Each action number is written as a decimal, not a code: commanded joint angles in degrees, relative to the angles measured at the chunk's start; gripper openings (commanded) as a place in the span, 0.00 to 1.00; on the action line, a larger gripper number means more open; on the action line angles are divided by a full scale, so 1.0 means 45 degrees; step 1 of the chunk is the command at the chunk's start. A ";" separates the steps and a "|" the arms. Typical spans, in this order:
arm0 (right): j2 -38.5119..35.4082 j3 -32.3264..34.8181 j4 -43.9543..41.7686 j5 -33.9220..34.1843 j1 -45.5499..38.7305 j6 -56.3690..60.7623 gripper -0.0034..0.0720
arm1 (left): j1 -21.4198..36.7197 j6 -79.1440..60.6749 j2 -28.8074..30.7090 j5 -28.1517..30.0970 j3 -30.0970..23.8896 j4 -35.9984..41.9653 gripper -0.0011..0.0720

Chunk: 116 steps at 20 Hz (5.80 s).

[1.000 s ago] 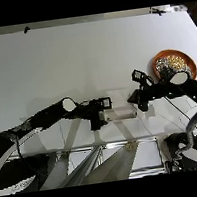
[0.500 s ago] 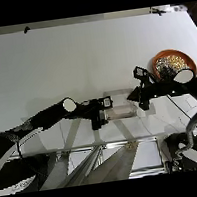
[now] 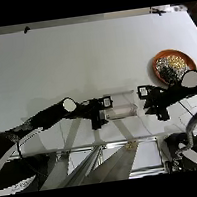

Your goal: Fold the box and place the chain.

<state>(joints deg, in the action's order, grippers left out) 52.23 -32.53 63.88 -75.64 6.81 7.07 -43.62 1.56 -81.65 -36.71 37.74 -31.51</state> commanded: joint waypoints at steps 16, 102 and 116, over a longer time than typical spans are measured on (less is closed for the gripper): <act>0.2521 0.0126 -0.2055 0.1729 -0.0005 -0.2992 0.24 | 0.0000 -0.0005 0.0015 -0.0039 0.0005 -0.0010 0.47; 0.3104 0.0690 -0.4284 0.1957 -0.0457 1.1725 0.66 | -0.0010 -0.0005 0.0010 -0.0044 0.0005 -0.0010 0.47; 0.2837 -0.0350 0.0651 0.3929 0.3934 1.8753 0.66 | -0.0010 -0.0005 0.0010 -0.0044 0.0005 -0.0010 0.47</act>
<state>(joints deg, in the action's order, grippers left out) 65.04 -33.87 60.62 -60.60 19.94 82.26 -43.62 1.54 -81.62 -36.88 37.74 -31.55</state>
